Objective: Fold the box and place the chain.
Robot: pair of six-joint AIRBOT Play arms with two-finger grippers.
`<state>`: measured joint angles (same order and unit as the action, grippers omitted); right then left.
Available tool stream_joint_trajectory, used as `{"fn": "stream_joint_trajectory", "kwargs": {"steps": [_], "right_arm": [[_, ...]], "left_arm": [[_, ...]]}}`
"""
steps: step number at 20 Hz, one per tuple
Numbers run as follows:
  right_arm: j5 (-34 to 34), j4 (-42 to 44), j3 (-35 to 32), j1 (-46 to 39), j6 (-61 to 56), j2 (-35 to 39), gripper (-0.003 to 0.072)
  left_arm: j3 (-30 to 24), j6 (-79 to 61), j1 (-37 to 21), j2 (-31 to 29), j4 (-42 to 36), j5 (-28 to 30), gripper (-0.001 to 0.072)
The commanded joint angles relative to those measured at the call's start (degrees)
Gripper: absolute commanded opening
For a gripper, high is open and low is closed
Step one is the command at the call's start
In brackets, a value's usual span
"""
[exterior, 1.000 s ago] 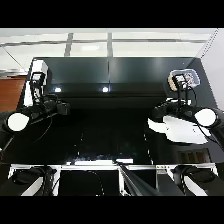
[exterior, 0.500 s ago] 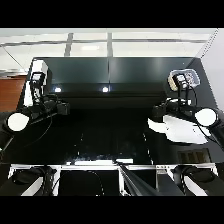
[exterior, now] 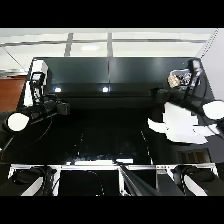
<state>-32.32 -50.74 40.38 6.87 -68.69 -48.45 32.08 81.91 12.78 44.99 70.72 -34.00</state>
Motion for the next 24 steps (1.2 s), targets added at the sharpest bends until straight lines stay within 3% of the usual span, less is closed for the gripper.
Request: {"fn": "stream_joint_trajectory", "kwargs": {"steps": [1, 6, 8, 13, 15, 20, 22, 24], "right_arm": [[-4.2, -12.9, 9.0, -6.7, -2.5, 0.0, 0.0712], [-0.9, -41.7, 15.1, -26.1, -18.1, 0.0, 0.0711], [-1.7, -45.9, 15.1, -36.1, -23.6, -0.5, 0.0711], [-7.1, -33.9, 15.1, -59.0, -25.1, -6.2, 0.071], [-11.2, -27.8, 15.1, -64.6, -20.1, -10.1, 0.071], [-28.5, -4.3, 16.7, -66.3, 5.6, -24.4, 0.071], [-38.0, -5.1, 18.8, -65.1, 11.1, -29.2, 0.071], [-43.0, -12.4, 19.5, -64.2, 11.3, -31.3, 0.071]], "left_arm": [[0.0, 0.0, 0.0, 0.0, -0.9, 0.0, 0.0025], [0.0, 0.0, 0.0, 0.0, -0.9, 0.0, 0.0026], [0.0, 0.0, 0.0, 0.0, -1.3, -0.1, 0.0025], [0.0, 0.0, 0.0, 0.0, -1.3, 0.0, 0.0025], [0.0, 0.0, 0.0, 0.0, -1.3, 0.0, 0.0025], [0.0, 0.0, 0.0, 0.0, -1.3, 0.7, 0.0025], [0.0, 0.0, 0.0, 0.0, -1.3, 1.0, 0.0026], [0.0, 0.0, 0.0, 0.0, -1.3, 1.0, 0.0025]]}}
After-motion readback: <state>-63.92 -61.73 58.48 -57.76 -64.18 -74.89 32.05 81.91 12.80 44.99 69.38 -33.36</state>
